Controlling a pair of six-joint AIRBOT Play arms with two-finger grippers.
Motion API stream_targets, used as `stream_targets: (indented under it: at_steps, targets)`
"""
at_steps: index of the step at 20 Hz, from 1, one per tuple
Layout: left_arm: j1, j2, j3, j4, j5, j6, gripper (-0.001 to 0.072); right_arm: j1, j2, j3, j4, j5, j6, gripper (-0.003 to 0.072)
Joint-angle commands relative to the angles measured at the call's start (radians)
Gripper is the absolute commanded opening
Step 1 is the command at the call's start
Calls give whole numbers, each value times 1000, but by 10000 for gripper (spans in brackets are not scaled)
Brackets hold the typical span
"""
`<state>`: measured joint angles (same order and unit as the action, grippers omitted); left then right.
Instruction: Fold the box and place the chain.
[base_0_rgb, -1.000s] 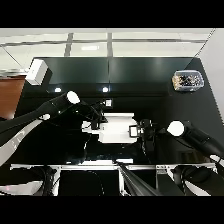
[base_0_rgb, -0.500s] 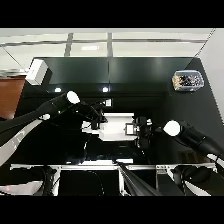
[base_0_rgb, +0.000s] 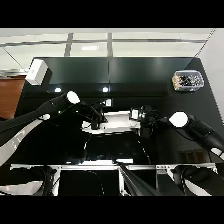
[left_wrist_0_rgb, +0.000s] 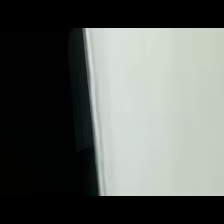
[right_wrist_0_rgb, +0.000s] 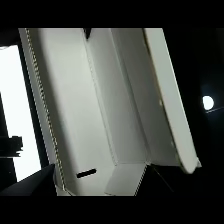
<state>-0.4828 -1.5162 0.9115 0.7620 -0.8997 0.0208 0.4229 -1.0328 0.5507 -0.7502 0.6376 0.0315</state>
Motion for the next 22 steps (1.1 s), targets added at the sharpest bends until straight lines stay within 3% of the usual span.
stream_targets:
  at_steps: [1,8,14,22]
  targets:
    - [0,0,0,0,-2,2,27,-11,1,3,17,-3,-3,705]
    - [0,0,0,0,-2,2,28,-12,-9,3,54,6,-26,706]
    - [0,0,2,0,-1,2,27,-137,-100,4,300,146,-281,705]
    - [0,0,2,0,-1,2,28,-84,-217,5,261,123,-407,705]
